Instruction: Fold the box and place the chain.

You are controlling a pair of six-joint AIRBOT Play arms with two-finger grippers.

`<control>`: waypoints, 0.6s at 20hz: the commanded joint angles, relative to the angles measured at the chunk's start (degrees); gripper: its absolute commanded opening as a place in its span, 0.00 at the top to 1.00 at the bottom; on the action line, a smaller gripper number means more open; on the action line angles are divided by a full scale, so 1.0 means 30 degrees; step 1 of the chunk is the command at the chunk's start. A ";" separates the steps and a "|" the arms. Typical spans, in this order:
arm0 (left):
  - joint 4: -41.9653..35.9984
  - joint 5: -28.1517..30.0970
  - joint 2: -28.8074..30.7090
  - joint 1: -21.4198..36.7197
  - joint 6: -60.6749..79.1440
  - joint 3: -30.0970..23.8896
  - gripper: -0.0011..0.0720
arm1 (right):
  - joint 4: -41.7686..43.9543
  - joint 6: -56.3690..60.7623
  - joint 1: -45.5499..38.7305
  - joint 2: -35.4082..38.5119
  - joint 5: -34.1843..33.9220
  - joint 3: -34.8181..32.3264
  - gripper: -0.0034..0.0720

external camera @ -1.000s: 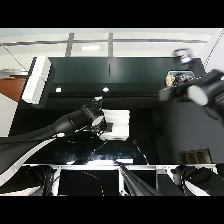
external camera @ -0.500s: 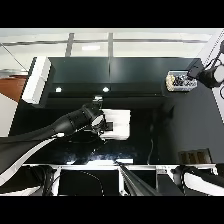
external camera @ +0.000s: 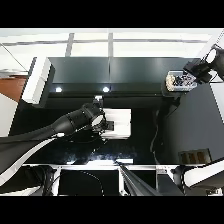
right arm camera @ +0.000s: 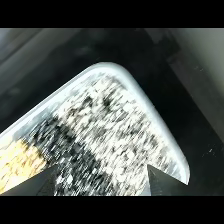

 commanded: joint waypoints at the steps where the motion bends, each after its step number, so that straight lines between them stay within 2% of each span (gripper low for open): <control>1: -0.0029 -0.0138 0.0000 0.0015 0.0022 -0.0007 0.94 | -0.0714 0.0714 -0.0109 -0.1093 0.0452 0.0758 0.16; 10: -0.0335 0.0036 0.0000 0.0015 0.0015 -0.0007 0.94 | 0.0131 0.0831 -0.0117 -0.2382 -0.1035 0.0765 0.17; 11: -0.0342 0.0036 0.0000 0.0015 0.0015 -0.0007 0.94 | 0.0117 0.0823 -0.0131 -0.2441 -0.1086 0.0758 0.20; 12: -0.0342 0.0036 0.0000 0.0015 0.0015 -0.0007 0.94 | 0.0168 0.0823 -0.0160 -0.2477 -0.1275 0.0758 0.33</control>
